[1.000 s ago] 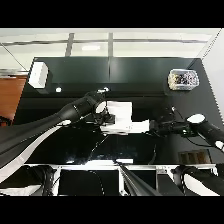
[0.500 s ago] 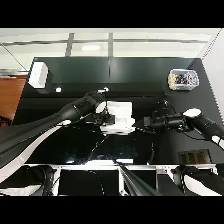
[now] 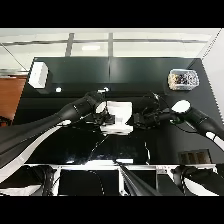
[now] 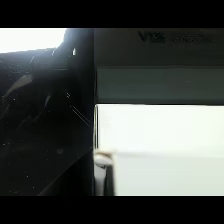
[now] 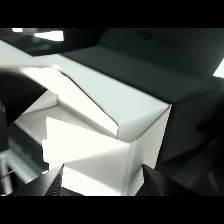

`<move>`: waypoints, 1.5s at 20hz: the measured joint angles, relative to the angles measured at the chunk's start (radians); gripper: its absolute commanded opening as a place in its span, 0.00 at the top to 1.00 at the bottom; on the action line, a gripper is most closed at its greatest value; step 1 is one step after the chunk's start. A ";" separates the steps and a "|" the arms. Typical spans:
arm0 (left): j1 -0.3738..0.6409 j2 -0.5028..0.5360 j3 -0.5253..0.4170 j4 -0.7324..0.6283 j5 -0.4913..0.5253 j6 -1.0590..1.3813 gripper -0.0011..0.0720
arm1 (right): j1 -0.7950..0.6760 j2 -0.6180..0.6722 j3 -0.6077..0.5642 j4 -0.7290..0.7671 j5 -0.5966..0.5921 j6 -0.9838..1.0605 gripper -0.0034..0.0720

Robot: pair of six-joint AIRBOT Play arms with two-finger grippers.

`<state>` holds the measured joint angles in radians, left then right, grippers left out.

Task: Fold the box and place the chain.

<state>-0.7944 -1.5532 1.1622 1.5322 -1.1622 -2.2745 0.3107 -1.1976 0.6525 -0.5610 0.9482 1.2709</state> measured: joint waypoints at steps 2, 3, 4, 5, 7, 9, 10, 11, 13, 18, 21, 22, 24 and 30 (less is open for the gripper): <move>0.000 0.000 0.000 0.000 0.000 0.000 0.95 | 0.049 0.000 0.034 -0.082 -0.021 0.097 0.36; 0.000 0.000 0.000 0.001 0.000 0.000 0.95 | 0.069 0.000 0.049 -0.122 -0.031 0.143 0.36; 0.000 0.000 0.000 0.001 0.000 0.000 0.95 | 0.089 -0.001 0.063 -0.161 -0.038 0.188 0.36; 0.000 0.000 0.000 0.001 0.000 0.000 0.95 | 0.106 -0.002 0.075 -0.199 -0.042 0.226 0.36; 0.000 0.000 0.000 0.002 0.002 0.000 0.95 | 0.139 -0.010 0.100 -0.287 -0.051 0.310 0.36; 0.000 0.000 0.000 0.003 0.003 0.000 0.95 | 0.171 -0.027 0.128 -0.370 -0.054 0.395 0.36; 0.000 0.000 0.000 0.004 0.004 0.000 0.95 | 0.187 -0.039 0.144 -0.404 -0.054 0.435 0.41; 0.000 0.000 0.000 0.004 0.005 0.000 0.95 | 0.204 -0.053 0.164 -0.439 -0.053 0.475 0.42; 0.000 0.000 0.000 0.004 0.006 0.000 0.95 | 0.240 -0.085 0.206 -0.503 -0.042 0.550 0.42; 0.000 0.000 0.000 0.008 0.003 0.001 0.95 | 0.309 -0.151 0.286 -0.629 0.003 0.716 0.61; 0.000 0.000 0.000 0.008 0.002 0.001 0.95 | 0.326 -0.167 0.302 -0.664 0.010 0.776 0.61; 0.000 0.000 0.000 0.008 0.003 0.001 0.95 | 0.330 -0.170 0.306 -0.676 0.013 0.793 0.61; 0.000 0.000 0.000 0.008 0.003 0.001 0.95 | 0.341 -0.178 0.317 -0.699 0.023 0.824 0.61; 0.000 0.000 0.000 0.004 0.011 -0.002 0.95 | 0.373 -0.214 0.357 -0.805 0.122 0.904 0.60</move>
